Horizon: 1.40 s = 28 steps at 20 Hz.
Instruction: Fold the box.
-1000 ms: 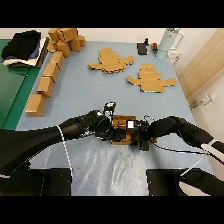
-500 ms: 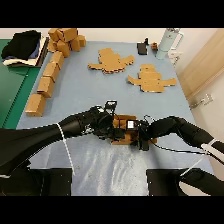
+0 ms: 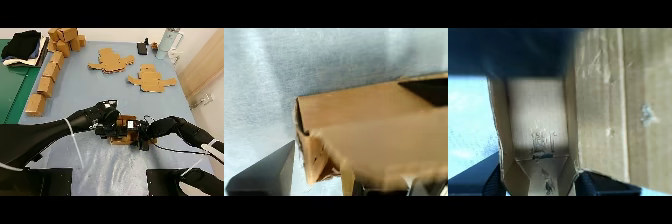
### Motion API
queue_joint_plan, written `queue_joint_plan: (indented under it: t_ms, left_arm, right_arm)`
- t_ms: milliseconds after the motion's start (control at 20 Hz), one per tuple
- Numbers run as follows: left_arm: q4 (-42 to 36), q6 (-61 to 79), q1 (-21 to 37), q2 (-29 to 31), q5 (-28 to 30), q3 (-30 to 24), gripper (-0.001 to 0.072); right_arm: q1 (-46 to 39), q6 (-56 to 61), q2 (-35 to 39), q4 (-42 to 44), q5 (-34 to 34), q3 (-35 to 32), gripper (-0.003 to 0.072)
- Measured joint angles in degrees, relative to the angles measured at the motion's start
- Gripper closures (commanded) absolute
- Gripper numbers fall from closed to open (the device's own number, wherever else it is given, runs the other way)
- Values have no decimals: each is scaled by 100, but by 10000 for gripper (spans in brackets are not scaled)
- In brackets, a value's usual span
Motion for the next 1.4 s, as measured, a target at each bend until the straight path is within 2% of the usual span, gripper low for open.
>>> queue_joint_plan:
  t_ms: [400, 450, 500, 550, 1000, 1050, 1100, 1400]
  left_arm:
    - [-37, -212, -2, -378, -184, 216, 285]
    - [-42, -227, -2, -382, -168, 223, 389]
    - [-42, -236, 0, -396, -136, 225, 594]
    - [-13, -247, -2, -402, -164, 227, 693]
    - [2, -354, 4, -411, -70, 232, 679]
    - [2, -356, 4, -411, -72, 232, 466]
    - [-33, -356, 4, -413, -2, 234, 310]
    - [-31, -358, 4, -411, -205, 240, 312]
  right_arm:
    - [0, -2, 0, -2, -4, 0, 177]
    - [0, 0, 0, -2, -2, 0, 177]
    - [0, 0, 0, 0, -2, 0, 178]
    - [-2, 0, 0, -17, -4, 0, 177]
    - [-4, 2, 2, -17, 0, 2, 178]
    - [-4, 0, 2, -15, 0, 2, 177]
    - [-4, 0, 0, -11, 2, 0, 177]
    - [0, -9, 0, 17, -7, 0, 177]
